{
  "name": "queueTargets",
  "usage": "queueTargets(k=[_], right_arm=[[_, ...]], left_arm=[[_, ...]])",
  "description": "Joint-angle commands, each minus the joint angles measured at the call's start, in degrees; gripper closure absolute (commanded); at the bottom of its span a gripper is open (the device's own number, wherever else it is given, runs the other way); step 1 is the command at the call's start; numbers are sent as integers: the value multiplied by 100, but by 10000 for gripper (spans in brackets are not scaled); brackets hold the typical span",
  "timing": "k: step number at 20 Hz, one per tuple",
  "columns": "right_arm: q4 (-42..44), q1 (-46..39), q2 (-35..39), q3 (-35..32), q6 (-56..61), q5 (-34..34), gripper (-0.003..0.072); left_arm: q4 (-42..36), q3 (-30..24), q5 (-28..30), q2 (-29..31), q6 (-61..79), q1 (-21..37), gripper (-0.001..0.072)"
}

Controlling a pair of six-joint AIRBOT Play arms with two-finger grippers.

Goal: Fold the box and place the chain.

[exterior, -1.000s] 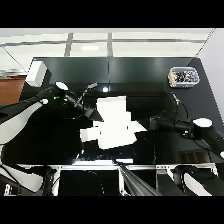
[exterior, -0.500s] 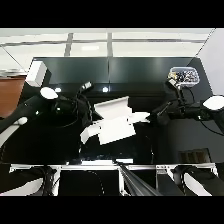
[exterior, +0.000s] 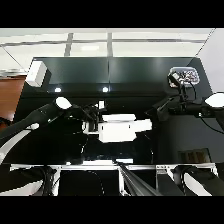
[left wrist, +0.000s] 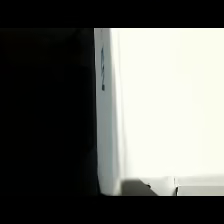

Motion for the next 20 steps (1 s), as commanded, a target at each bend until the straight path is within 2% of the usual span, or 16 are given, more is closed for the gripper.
queueTargets(k=[1, 6, 11, 15, 20], right_arm=[[-850, 125, -2, -33, -17, 140, -23], [-1062, 1093, -4, -463, -83, -317, -25], [-1067, 1775, -4, -927, -1338, -354, -25], [-931, 2122, -37, -1191, -2494, -723, -24], [-247, 2715, -256, -1311, -2612, -1998, -24]], left_arm=[[210, 197, 249, -306, 483, -83, 683], [205, 275, 299, -402, 485, -118, 683], [203, 278, 302, -402, 487, -118, 683], [203, 278, 299, -402, 487, -118, 683], [201, 278, 297, -402, 485, -120, 683]])
